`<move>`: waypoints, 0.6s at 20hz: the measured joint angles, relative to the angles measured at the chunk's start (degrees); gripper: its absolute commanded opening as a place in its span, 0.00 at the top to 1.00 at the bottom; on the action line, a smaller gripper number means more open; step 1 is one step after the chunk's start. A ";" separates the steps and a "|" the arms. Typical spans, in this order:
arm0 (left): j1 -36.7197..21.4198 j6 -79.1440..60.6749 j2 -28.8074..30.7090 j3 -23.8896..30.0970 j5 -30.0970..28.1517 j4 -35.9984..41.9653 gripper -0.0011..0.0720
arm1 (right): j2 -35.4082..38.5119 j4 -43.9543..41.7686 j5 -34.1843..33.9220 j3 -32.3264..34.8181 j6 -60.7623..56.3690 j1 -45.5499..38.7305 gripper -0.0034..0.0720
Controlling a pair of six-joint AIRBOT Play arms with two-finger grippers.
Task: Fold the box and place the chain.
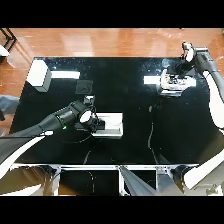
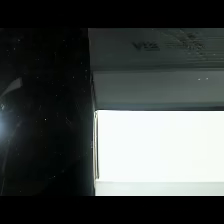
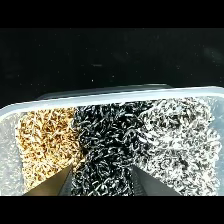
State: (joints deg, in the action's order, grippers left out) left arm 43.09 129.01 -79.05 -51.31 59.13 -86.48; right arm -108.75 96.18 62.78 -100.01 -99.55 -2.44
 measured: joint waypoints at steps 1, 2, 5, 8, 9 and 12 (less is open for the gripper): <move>0.00 0.00 0.00 0.00 -0.02 0.02 0.95 | -0.17 -0.11 -0.13 0.00 0.20 0.00 0.37; 0.00 0.00 0.00 -0.02 -0.04 0.02 0.95 | -0.33 -0.15 -0.31 0.00 0.20 0.00 0.37; 0.00 0.00 0.00 -0.02 -0.11 0.04 0.95 | -1.03 -0.17 -0.81 0.00 0.35 0.00 0.37; 0.00 0.02 0.00 0.00 -0.15 0.11 0.95 | -1.95 -0.39 -1.09 0.00 0.35 0.00 0.56; 0.00 0.00 0.00 0.00 -0.15 0.13 0.95 | -2.12 -0.50 -1.11 0.00 0.31 0.00 0.56; 0.00 0.00 0.00 -0.02 -0.17 0.15 0.95 | -2.27 -0.33 -0.63 -0.07 0.35 0.00 0.92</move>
State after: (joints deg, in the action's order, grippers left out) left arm 43.09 129.01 -79.05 -51.33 58.96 -86.32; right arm -111.02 95.85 62.15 -100.07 -99.20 -2.44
